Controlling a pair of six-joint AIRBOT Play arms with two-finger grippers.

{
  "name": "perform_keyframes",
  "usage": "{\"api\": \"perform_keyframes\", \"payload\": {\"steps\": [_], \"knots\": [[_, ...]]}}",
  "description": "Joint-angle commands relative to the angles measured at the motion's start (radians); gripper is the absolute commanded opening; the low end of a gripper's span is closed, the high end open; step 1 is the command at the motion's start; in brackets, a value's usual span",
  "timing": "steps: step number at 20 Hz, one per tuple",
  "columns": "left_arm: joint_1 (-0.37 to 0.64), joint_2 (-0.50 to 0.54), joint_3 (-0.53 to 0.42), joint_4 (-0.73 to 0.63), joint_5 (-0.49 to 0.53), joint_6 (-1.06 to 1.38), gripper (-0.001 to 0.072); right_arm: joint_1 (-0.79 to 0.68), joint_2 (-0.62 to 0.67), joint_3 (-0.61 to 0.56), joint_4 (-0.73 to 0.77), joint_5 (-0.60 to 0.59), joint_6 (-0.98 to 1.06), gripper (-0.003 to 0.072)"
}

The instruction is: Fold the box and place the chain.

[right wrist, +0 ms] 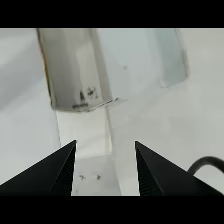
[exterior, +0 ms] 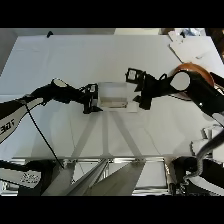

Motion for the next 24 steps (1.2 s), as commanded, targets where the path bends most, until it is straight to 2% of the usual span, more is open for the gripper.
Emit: {"api": "perform_keyframes", "payload": {"steps": [1, 5, 8, 11, 15, 16, 17, 18, 20, 22, 24], "knots": [[0.000, 0.000, 0.000, 0.000, 0.000, 0.000, 0.0214, 0.001, -0.033, -0.031, -0.021, 0.020, -0.251, 0.0414], [0.000, 0.000, 0.000, 0.000, 0.000, 0.000, 0.0214, 0.001, -0.128, -0.031, 0.044, 0.002, -0.261, 0.0413], [0.000, 0.000, 0.000, 0.000, 0.000, 0.000, 0.0214, 0.002, -0.188, -0.031, 0.132, -0.070, -0.265, 0.0412], [0.000, 0.000, 0.000, 0.000, 0.000, 0.000, 0.0214, 0.002, -0.212, -0.031, 0.199, -0.135, -0.265, 0.0410], [0.000, 0.000, 0.000, 0.000, 0.000, 0.000, 0.0214, 0.002, -0.222, -0.031, 0.203, -0.143, -0.265, 0.0398], [0.000, 0.000, 0.000, 0.000, 0.000, 0.000, 0.0214, 0.002, -0.225, -0.031, 0.203, -0.138, -0.265, 0.0381], [0.000, 0.000, 0.000, 0.000, 0.000, 0.000, 0.0214, 0.002, -0.226, -0.031, 0.203, -0.132, -0.265, 0.0320], [0.000, 0.000, 0.000, 0.000, 0.000, 0.000, 0.0214, 0.002, -0.227, -0.031, 0.203, -0.126, -0.265, 0.0295], [0.000, 0.000, 0.000, 0.000, 0.000, 0.000, 0.0214, 0.002, -0.230, -0.031, 0.203, -0.117, -0.265, 0.0291], [0.000, 0.000, 0.000, 0.000, 0.000, 0.000, 0.0214, 0.005, -0.230, -0.031, 0.203, -0.113, -0.265, 0.0218], [0.000, 0.000, 0.000, 0.000, 0.000, 0.000, 0.0214, 0.018, -0.230, -0.031, 0.203, -0.116, -0.266, 0.0193]]}}
